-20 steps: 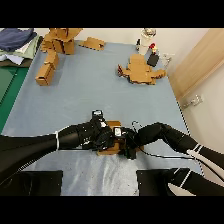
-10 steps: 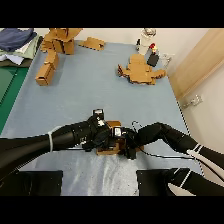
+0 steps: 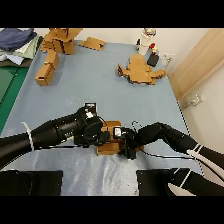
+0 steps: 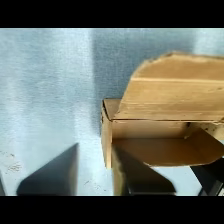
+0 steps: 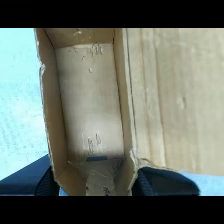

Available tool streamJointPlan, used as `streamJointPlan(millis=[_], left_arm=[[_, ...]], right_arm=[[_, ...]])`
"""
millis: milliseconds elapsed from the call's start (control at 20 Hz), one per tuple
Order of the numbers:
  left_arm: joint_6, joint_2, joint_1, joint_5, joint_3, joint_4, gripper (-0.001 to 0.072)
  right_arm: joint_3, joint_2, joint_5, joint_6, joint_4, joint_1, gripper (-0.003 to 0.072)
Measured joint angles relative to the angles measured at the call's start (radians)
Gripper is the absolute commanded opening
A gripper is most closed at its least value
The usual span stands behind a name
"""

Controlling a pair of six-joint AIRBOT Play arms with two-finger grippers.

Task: Fold the box.

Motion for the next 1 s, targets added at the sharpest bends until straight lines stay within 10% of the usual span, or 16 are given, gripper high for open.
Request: streamJointPlan(millis=[50, 100, 400, 600, 900, 950, 1000], left_arm=[[0.004, 0.004, 0.004, -0.005, 0.000, -0.002, 0.0052], [0.013, 0.008, 0.004, -0.007, 0.000, -0.002, 0.0014], [0.148, 0.060, 0.006, -0.053, -0.026, 0.010, 0.0012], [0.323, 0.203, -0.004, -0.008, -0.227, -0.027, 0.0012], [1.242, 0.373, 0.125, 0.132, -0.511, -0.529, 0.0016], [1.403, 0.377, 0.142, 0.163, -0.528, -0.572, 0.0208], [1.537, 0.377, 0.153, 0.198, -0.540, -0.589, 0.0654]], right_arm=[[0.000, 0.000, 0.000, 0.000, 0.000, 0.000, 0.0500], [0.000, 0.000, 0.000, 0.000, 0.000, 0.000, 0.0500], [0.000, 0.000, 0.000, 0.000, 0.000, 0.000, 0.0500], [0.000, 0.000, 0.000, 0.000, 0.000, 0.000, 0.0500], [0.000, 0.000, 0.000, 0.000, 0.000, 0.000, 0.0500], [0.000, 0.000, 0.000, 0.000, 0.000, 0.000, 0.0500], [0.000, 0.000, 0.000, 0.000, 0.000, 0.000, 0.0500]])
